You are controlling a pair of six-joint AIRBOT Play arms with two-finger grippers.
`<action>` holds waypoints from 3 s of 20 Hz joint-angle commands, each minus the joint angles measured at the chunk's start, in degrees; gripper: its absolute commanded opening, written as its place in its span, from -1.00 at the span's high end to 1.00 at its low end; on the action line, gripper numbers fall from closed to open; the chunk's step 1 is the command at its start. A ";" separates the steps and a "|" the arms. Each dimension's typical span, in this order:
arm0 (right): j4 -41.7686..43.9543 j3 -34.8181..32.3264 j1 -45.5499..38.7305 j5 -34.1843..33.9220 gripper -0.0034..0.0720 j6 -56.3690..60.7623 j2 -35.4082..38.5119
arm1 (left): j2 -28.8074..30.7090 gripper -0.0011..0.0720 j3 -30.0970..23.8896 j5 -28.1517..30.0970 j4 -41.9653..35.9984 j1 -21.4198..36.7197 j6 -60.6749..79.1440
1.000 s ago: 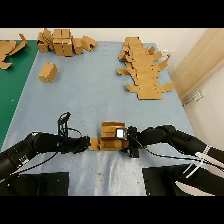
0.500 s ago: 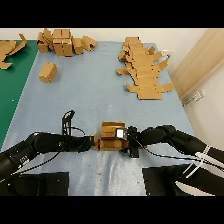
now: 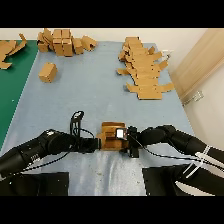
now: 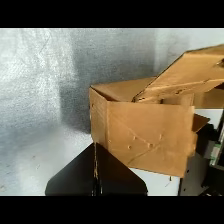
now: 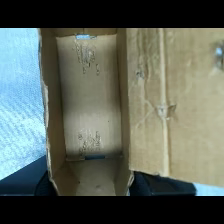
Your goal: Fold the box.
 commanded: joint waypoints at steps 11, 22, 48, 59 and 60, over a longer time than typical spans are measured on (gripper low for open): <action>0.02 -0.02 0.00 0.00 -0.46 0.02 -0.04 | -5.95 0.93 8.35 -5.46 15.65 -4.35 -14.45; 0.02 -0.02 0.00 0.04 -0.46 0.02 -0.04 | -5.66 0.93 13.51 -11.87 14.49 0.63 -10.23; 0.02 -0.02 0.00 0.02 -0.46 0.02 -0.04 | -7.32 -0.35 13.92 -9.99 5.84 0.52 -3.50; 0.02 -0.02 0.00 0.00 -0.46 0.02 -0.04 | -10.88 -0.36 19.78 -20.85 21.53 -5.60 -15.26; 0.02 -0.02 0.00 0.00 -0.46 0.02 -0.04 | -11.39 -0.36 20.02 -21.46 21.05 -5.90 -15.26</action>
